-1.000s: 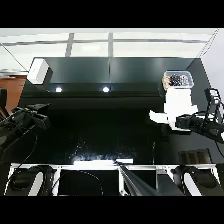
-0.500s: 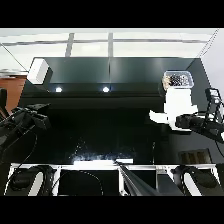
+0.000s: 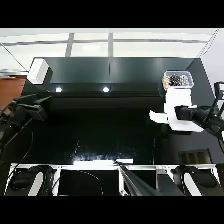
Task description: Fold the box and place the chain.
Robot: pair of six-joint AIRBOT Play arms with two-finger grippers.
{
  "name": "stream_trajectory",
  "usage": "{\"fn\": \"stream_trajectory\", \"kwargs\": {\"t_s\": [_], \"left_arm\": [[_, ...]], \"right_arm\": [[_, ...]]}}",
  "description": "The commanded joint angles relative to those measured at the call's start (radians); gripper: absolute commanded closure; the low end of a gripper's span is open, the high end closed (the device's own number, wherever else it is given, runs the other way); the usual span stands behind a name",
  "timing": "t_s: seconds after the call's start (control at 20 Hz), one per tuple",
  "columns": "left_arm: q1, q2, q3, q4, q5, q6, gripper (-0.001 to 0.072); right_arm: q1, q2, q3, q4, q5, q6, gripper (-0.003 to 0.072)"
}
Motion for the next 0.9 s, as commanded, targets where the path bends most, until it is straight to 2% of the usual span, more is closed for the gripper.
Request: {"fn": "stream_trajectory", "kwargs": {"t_s": [0.0,0.1,0.2,0.3,0.35,0.45,0.55,0.65,0.7,0.85], "left_arm": [[-0.003,-0.062,0.007,-0.106,0.021,0.003,0.0002],[-0.032,-0.130,0.020,-0.105,-0.050,0.004,0.0002],[-0.084,-0.222,0.050,-0.106,-0.123,0.002,0.0003],[-0.153,-0.330,0.100,-0.089,-0.138,-0.023,0.0005],[-0.187,-0.389,0.133,-0.029,-0.129,-0.073,0.0006],[-0.238,-0.514,0.216,0.188,-0.135,-0.261,0.0006],[-0.264,-0.620,0.298,0.331,-0.149,-0.411,0.0007],[-0.266,-0.688,0.356,0.295,-0.146,-0.415,0.0006],[-0.266,-0.708,0.375,0.283,-0.145,-0.414,0.0006],[-0.267,-0.723,0.394,0.262,-0.145,-0.414,0.0007]], "right_arm": [[-0.082,-0.068,0.060,-0.259,-0.097,0.198,0.0008],[-0.232,-0.192,0.161,-0.400,-0.067,0.220,0.0008],[-0.422,-0.349,0.290,-0.429,-0.008,0.220,0.0008],[-0.603,-0.503,0.415,-0.360,0.117,0.211,0.0009],[-0.679,-0.574,0.467,-0.296,0.203,0.167,0.0009],[-0.783,-0.680,0.526,-0.132,0.349,-0.018,0.0009],[-0.838,-0.754,0.541,0.024,0.451,-0.231,0.0009],[-0.855,-0.810,0.542,0.200,0.539,-0.470,0.0009],[-0.852,-0.839,0.547,0.248,0.560,-0.520,0.0008],[-0.835,-0.931,0.582,0.249,0.572,-0.529,0.0009]]}}
